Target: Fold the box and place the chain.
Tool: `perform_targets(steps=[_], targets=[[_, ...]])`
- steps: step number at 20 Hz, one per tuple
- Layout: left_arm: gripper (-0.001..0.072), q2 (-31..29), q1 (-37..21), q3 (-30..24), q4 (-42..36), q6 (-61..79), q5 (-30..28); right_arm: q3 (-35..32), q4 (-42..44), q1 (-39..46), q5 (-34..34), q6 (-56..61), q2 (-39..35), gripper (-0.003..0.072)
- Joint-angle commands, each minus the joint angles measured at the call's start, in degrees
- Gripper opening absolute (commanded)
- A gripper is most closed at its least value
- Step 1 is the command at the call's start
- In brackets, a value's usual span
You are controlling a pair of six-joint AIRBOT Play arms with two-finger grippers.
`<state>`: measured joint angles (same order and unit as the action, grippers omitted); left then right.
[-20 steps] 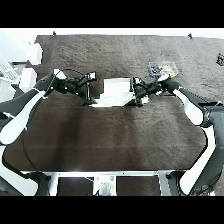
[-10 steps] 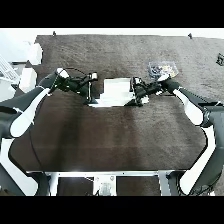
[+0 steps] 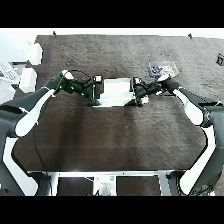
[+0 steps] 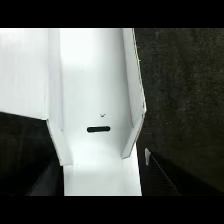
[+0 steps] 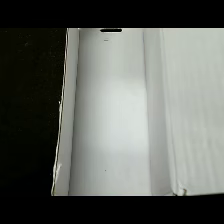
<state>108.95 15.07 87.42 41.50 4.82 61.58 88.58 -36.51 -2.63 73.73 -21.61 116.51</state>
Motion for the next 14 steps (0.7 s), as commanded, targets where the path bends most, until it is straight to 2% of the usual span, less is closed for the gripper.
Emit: perform_targets(steps=[1,4,5,6,7,8,14], targets=[[0.0587,0.13,0.33,0.04,-0.17,0.15,-1.53,0.02,0.04,-0.04,0.02,0.0,0.02,0.0539],[0.0563,0.15,0.33,0.04,-0.5,0.09,-1.9,0.02,0.02,-0.04,0.02,0.0,0.02,0.054],[0.0355,0.15,0.35,0.04,-0.72,0.13,-1.97,0.02,0.02,-0.04,0.02,0.0,0.02,0.0539],[0.0295,0.13,0.33,0.04,-1.27,0.13,-1.97,0.02,0.02,-0.04,0.0,0.0,0.02,0.0539],[0.0287,0.15,0.35,0.04,-1.7,0.11,-1.97,0.02,0.02,-0.04,0.02,0.0,0.02,0.0539],[0.0231,0.15,0.35,0.02,-1.88,0.13,-1.92,0.02,0.02,-0.04,0.0,0.0,0.02,0.0539],[0.0231,0.15,0.35,0.02,-2.51,0.02,-2.08,0.02,0.02,-0.04,0.02,0.0,0.02,0.0539]])
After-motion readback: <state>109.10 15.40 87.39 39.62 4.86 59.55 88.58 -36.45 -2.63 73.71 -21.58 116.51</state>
